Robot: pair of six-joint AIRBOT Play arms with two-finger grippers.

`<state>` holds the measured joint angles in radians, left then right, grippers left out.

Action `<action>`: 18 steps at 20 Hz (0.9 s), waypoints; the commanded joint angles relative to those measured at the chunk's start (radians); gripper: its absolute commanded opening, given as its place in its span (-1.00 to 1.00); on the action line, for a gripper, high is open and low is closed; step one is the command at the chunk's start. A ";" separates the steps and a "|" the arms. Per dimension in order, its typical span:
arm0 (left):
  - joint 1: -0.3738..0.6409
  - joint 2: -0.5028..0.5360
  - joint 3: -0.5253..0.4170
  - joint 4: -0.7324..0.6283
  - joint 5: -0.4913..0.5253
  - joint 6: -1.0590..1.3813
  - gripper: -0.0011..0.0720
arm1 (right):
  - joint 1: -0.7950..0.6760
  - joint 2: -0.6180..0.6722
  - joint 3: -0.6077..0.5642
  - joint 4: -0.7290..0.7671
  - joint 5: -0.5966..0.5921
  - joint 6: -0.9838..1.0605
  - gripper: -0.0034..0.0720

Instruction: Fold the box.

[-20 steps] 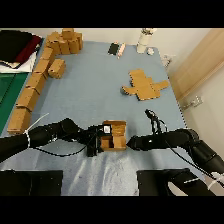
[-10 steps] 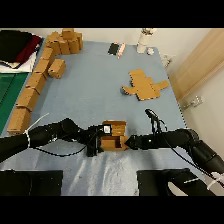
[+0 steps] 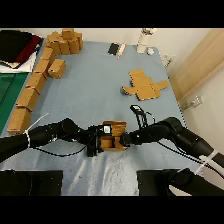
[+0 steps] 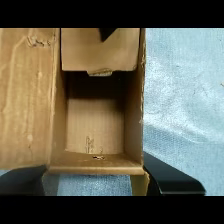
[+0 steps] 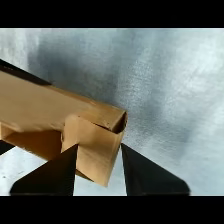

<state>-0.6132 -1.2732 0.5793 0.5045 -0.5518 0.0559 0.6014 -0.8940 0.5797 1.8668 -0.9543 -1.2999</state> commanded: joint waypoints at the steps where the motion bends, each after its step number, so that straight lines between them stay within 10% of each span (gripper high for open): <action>1: 0.000 -0.001 0.000 0.000 0.000 0.000 -0.03 | 0.133 -0.127 0.150 -0.265 -0.152 0.236 0.15; 7: 0.000 -0.001 0.000 0.000 0.000 0.000 -0.03 | 0.324 -0.335 0.328 -0.422 -0.418 0.472 0.15; 18: 0.000 -0.001 0.000 0.000 0.000 0.000 -0.03 | 0.346 -0.481 0.366 -0.374 -0.355 0.566 0.29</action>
